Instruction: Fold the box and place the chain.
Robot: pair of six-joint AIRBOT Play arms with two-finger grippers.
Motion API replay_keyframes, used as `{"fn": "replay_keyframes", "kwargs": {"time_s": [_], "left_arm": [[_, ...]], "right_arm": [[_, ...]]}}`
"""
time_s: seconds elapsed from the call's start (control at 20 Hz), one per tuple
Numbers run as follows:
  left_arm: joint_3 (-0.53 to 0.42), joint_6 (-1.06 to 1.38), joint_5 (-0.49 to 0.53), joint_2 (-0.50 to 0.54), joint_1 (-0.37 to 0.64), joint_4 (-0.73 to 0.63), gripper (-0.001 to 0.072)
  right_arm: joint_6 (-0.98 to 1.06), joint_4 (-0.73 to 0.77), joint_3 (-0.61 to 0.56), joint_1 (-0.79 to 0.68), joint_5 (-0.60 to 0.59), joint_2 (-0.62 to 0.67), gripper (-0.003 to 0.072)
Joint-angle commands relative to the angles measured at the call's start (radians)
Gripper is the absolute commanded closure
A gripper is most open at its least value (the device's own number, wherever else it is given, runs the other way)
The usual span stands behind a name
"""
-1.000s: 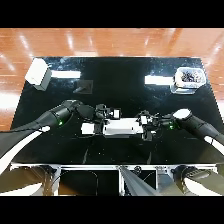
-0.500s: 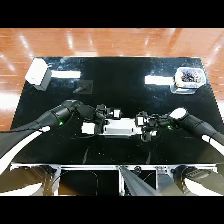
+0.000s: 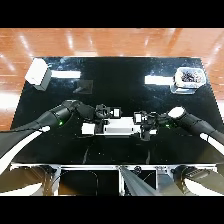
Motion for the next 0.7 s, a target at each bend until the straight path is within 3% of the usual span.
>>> {"fn": "replay_keyframes", "kwargs": {"time_s": [0.0, 0.65], "left_arm": [[0.000, -0.003, 0.001, 0.001, 0.000, 0.000, 0.0694], [0.000, -0.003, 0.001, 0.001, 0.000, 0.000, 0.0694]], "right_arm": [[-0.001, -0.024, 0.003, 0.003, 0.019, -0.002, -0.0014], [0.016, -0.057, 0.006, 0.027, 0.007, -0.007, -0.0014]]}}
